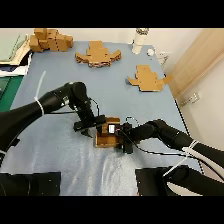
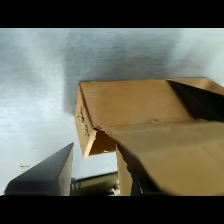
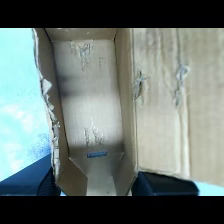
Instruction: Fold the box.
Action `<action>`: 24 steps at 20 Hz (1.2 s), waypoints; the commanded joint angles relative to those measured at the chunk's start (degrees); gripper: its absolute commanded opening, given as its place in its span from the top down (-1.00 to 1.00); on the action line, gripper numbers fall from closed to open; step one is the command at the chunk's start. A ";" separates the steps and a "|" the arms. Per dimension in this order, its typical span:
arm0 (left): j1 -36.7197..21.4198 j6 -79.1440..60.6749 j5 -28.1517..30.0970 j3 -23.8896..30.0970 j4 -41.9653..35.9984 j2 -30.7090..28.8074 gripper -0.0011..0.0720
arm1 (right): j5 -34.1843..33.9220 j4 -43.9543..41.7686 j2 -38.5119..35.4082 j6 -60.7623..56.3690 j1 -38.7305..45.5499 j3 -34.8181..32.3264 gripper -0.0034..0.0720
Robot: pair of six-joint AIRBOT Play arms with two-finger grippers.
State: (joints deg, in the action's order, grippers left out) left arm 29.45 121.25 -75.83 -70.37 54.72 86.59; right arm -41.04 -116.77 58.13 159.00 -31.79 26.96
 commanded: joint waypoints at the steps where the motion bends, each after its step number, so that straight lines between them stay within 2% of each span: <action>1: -6.32 -9.92 -3.10 -0.04 -5.66 0.35 -0.14 | -0.04 0.00 0.02 -0.02 0.00 -0.02 -0.42; 3: -10.34 -16.02 -7.48 -0.04 -5.66 1.25 -0.14 | -0.04 0.00 0.02 0.00 0.00 -0.02 -0.42; 5: -14.40 -27.91 -10.03 -0.04 -5.62 2.10 -0.13 | -0.02 0.00 0.02 0.00 0.00 -0.02 -0.42; 8: -18.97 -45.68 -10.69 0.02 -5.55 2.80 -0.12 | -0.04 0.00 0.02 0.00 0.00 -0.02 -0.42; 11: -20.39 -48.26 -10.08 0.02 -5.66 2.84 -0.13 | -0.02 0.00 0.02 0.00 0.00 -0.02 -0.42; 17: -17.11 -48.35 -8.17 0.20 -6.78 2.99 -0.14 | -0.04 0.00 0.02 0.00 0.00 -0.02 -0.42; 19: -14.86 -41.77 -5.05 0.20 -6.73 2.78 -0.14 | -0.02 0.00 0.02 0.00 0.00 -0.02 -0.42; 21: -11.08 -37.22 0.70 0.20 -4.17 0.66 -0.14 | -0.04 0.00 0.02 0.00 0.00 -0.02 -0.42; 23: -6.27 -29.55 7.39 0.20 2.73 -2.38 -0.16 | -0.02 0.00 0.02 0.00 0.00 -0.02 -0.42; 24: -3.93 -25.31 8.79 0.20 6.97 -3.48 -0.16 | -0.02 0.00 0.02 0.00 0.00 -0.02 -0.42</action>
State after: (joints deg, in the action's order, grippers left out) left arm 20.18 85.27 -74.70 -70.19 53.12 85.91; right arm -41.08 -116.77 58.13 159.00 -31.79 26.96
